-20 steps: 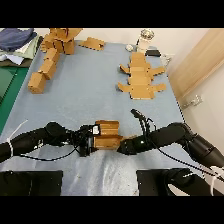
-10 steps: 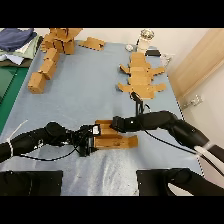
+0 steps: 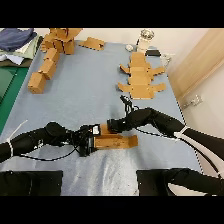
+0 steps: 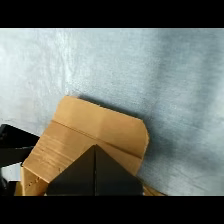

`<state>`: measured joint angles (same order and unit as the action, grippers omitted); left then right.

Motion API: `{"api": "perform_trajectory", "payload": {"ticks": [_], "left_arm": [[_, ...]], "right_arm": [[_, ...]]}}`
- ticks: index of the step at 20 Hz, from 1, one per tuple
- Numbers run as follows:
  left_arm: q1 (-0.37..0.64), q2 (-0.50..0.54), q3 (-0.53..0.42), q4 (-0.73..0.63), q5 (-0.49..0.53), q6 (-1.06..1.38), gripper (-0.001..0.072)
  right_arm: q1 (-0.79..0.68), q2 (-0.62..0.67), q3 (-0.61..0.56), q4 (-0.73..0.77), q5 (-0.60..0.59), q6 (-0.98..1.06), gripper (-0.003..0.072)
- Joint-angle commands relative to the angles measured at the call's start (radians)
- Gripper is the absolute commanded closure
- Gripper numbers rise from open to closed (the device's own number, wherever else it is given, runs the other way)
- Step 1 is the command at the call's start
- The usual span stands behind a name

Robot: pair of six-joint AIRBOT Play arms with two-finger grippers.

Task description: Fold the box.

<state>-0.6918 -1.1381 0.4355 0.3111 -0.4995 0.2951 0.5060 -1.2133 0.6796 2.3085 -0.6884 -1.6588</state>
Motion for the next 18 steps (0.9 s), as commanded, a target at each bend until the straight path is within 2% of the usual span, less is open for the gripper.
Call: {"api": "perform_trajectory", "payload": {"ticks": [1, 7, 10, 13, 14, 17, 18], "left_arm": [[0.000, -0.001, 0.000, 0.000, 0.000, 0.000, 0.0114], [0.000, -0.001, 0.000, 0.000, 0.000, 0.000, 0.0114], [0.000, -0.001, 0.000, 0.000, 0.001, 0.000, 0.0114], [0.000, -0.001, 0.000, 0.000, 0.000, 0.000, 0.0114], [0.000, -0.001, 0.000, 0.000, 0.001, 0.000, 0.0114], [0.000, -0.001, 0.000, 0.000, 0.000, 0.000, 0.0114], [0.000, -0.001, 0.000, 0.000, 0.000, 0.000, 0.0114]], "right_arm": [[0.001, -0.013, 0.002, 0.000, -0.010, -0.037, 0.0687], [-0.002, -0.010, 0.012, -0.013, -0.011, -0.121, 0.0688], [-0.002, 0.085, 0.074, -0.177, -0.091, -0.122, 0.0689], [-0.002, 0.261, 0.107, -0.458, -0.215, -0.068, 0.0689], [-0.002, 0.311, 0.106, -0.510, -0.287, -0.069, 0.0689], [0.008, 0.418, 0.100, -0.454, -0.598, -0.154, 0.0688], [0.027, 0.442, 0.080, -0.416, -0.663, -0.193, 0.0687]]}}
